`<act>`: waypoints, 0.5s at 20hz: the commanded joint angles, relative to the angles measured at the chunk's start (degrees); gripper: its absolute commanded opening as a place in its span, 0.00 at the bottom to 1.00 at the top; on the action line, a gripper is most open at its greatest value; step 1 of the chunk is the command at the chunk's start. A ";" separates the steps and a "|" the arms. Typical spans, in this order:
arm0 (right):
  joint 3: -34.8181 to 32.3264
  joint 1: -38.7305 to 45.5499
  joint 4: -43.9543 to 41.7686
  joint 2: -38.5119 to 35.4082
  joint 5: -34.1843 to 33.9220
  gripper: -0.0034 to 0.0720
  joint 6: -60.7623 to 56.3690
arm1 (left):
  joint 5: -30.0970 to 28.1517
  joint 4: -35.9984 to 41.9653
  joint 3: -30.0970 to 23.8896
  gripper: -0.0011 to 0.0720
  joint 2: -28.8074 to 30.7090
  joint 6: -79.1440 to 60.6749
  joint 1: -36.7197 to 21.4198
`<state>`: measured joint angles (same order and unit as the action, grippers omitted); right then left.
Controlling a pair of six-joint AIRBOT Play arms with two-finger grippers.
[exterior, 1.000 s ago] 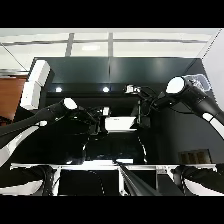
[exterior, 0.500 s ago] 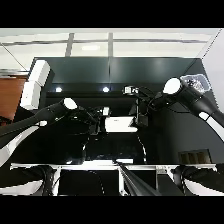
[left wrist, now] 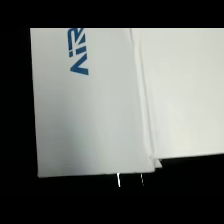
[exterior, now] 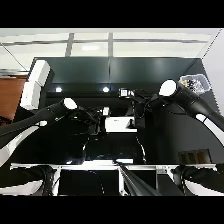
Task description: Fold the box and place the chain.
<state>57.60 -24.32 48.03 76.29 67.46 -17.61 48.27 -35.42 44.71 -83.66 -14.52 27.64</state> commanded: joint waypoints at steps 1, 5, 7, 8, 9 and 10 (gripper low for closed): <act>0.00 -0.68 0.02 -0.11 -0.94 0.98 1.22 | 0.00 0.00 0.04 0.42 -0.04 0.00 0.00; -0.02 -0.66 2.05 -3.72 0.55 0.98 -0.83 | 0.00 0.00 0.04 0.42 -0.04 0.00 0.00; -1.05 -0.68 2.80 -4.81 0.52 0.98 -1.53 | 0.00 0.00 0.04 0.42 -0.04 0.00 0.00; -2.19 -0.68 2.75 -4.81 -1.27 0.98 -1.42 | 0.00 -0.02 0.04 0.42 -0.04 0.00 0.00; -3.89 -0.68 1.75 -4.81 -4.61 0.98 -0.02 | 0.00 0.00 0.04 0.42 -0.04 0.00 0.00; -5.49 -0.68 -0.13 -4.81 -7.61 0.98 1.66 | 0.00 0.00 0.04 0.42 -0.04 0.00 0.00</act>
